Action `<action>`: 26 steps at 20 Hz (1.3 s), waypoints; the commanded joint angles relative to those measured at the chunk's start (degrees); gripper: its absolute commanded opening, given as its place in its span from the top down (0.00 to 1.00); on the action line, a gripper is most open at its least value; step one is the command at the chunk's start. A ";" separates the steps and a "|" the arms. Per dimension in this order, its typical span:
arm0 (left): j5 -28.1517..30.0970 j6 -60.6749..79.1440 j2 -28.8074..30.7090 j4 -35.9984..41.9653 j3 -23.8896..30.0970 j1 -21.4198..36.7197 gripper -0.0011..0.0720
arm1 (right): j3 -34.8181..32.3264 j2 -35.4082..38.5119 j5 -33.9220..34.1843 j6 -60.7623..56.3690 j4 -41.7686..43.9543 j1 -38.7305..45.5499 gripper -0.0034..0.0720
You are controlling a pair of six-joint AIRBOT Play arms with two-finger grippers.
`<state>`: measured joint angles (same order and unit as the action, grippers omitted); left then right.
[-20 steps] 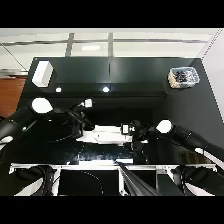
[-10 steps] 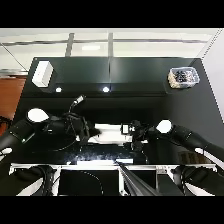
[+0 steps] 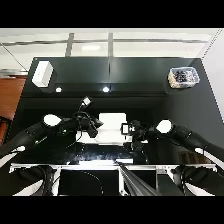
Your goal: Fold the box and place the chain.
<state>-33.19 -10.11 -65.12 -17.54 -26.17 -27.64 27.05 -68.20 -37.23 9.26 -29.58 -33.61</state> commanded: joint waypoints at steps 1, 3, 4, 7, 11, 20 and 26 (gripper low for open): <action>1.70 1.11 0.31 -2.16 -0.85 -0.55 0.94 | 0.00 -0.04 -0.02 0.04 0.00 0.02 0.25; 1.64 1.05 2.69 -4.68 -1.90 -0.37 0.88 | 0.00 -0.04 -0.02 0.04 0.00 0.02 0.25; 1.64 0.90 4.59 -6.58 -2.01 -0.20 0.87 | 0.00 -0.04 -0.02 0.04 -0.02 0.02 0.25; -0.74 -2.56 10.91 -14.40 -1.97 2.23 0.53 | 0.00 -0.04 0.00 0.04 0.00 0.02 0.24; -10.58 -12.20 15.45 -30.71 -1.92 6.78 0.02 | 0.00 -0.04 -0.02 0.04 0.00 0.02 0.25; -13.40 4.52 12.02 -28.83 3.91 4.13 0.02 | 0.00 -0.04 -0.02 0.04 0.00 0.02 0.25; -8.92 6.51 7.67 -24.81 3.87 -2.19 0.46 | 0.00 -0.04 -0.02 0.04 -0.02 0.02 0.24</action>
